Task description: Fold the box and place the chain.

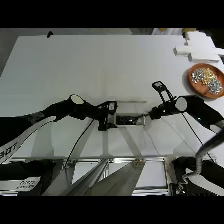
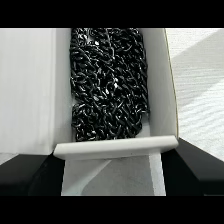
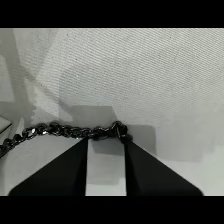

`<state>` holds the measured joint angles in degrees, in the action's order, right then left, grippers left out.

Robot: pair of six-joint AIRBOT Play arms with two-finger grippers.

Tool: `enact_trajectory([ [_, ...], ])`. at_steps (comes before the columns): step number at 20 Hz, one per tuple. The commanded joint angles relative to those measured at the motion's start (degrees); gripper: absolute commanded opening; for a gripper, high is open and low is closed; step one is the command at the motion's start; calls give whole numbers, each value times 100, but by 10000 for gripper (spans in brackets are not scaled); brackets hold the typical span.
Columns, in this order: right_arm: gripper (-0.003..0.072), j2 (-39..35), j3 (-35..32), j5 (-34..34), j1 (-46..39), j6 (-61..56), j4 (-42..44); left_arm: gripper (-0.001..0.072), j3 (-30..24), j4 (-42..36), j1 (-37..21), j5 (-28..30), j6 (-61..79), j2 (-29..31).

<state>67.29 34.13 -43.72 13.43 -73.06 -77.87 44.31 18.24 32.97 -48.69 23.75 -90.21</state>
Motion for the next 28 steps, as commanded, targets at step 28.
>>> enact_trajectory([
  [28, 219, -238, -22, 114, 9, -57, 35, 33, 0, 2, -2, 2, 0, 0],
])
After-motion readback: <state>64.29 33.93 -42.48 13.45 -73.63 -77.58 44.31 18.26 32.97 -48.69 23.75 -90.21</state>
